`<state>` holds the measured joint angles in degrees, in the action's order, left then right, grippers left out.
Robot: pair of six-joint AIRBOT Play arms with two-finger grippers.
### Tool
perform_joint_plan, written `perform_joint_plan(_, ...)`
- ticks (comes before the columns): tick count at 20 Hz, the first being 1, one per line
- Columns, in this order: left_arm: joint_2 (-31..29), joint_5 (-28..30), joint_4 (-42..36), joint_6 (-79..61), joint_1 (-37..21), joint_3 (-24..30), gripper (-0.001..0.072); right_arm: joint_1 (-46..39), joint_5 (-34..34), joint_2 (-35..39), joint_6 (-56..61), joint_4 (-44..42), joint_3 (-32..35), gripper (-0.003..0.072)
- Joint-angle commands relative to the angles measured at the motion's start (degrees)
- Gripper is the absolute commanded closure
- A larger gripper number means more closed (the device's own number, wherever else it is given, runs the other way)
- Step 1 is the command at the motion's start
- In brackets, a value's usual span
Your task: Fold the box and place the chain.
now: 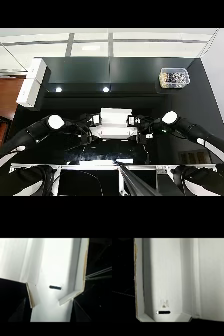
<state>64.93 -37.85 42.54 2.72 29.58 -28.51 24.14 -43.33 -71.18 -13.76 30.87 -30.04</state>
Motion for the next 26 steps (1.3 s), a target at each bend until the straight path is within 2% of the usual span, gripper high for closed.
perform_joint_plan(1,0.76,0.83,-2.58,-1.03,0.81,-0.02,0.0251,0.02,-0.02,-0.02,0.00,0.00,0.02,0.0208)
perform_joint_plan(2,0.76,-0.20,-2.60,-1.03,0.81,-0.22,0.0477,0.02,-0.04,-0.02,0.00,0.00,0.02,0.0208)
perform_joint_plan(3,0.79,-0.52,-2.84,-1.03,0.81,-0.26,0.0563,0.02,-0.02,-0.02,0.00,0.00,0.02,0.0208)
perform_joint_plan(7,0.83,-0.70,-4.50,-1.01,0.81,-0.26,0.0567,0.04,-0.02,-0.02,0.00,0.00,0.02,0.0207)
perform_joint_plan(10,2.14,-1.66,-12.24,-1.42,1.03,-0.26,0.0567,0.02,-0.02,-0.02,0.00,0.00,0.02,0.0208)
perform_joint_plan(14,5.11,-0.04,-18.34,-4.48,2.60,-0.26,0.0566,0.02,-0.02,-0.02,0.00,0.00,0.02,0.0207)
perform_joint_plan(18,5.42,0.02,-18.82,-4.50,2.36,-0.26,0.0564,0.02,-0.02,-0.02,0.00,-0.02,0.02,0.0208)
perform_joint_plan(19,5.42,0.00,-18.80,-4.50,2.38,-0.26,0.0468,0.02,-0.02,-0.02,0.00,0.00,0.02,0.0207)
perform_joint_plan(20,5.42,-0.04,-18.80,-4.50,2.38,-0.26,0.0292,0.02,-0.02,-0.02,0.00,0.00,0.02,0.0207)
perform_joint_plan(24,5.29,-0.04,-18.23,-4.35,2.34,-0.39,0.0396,0.02,0.00,-0.02,0.02,0.00,0.02,0.0207)
perform_joint_plan(25,4.96,-0.13,-14.88,-3.02,2.05,-1.07,0.0673,0.02,0.00,-0.02,0.02,-0.02,0.02,0.0207)
perform_joint_plan(26,4.44,-0.17,-11.06,0.00,1.42,-2.01,0.0673,0.04,0.02,-0.02,0.02,-0.02,0.02,0.0207)
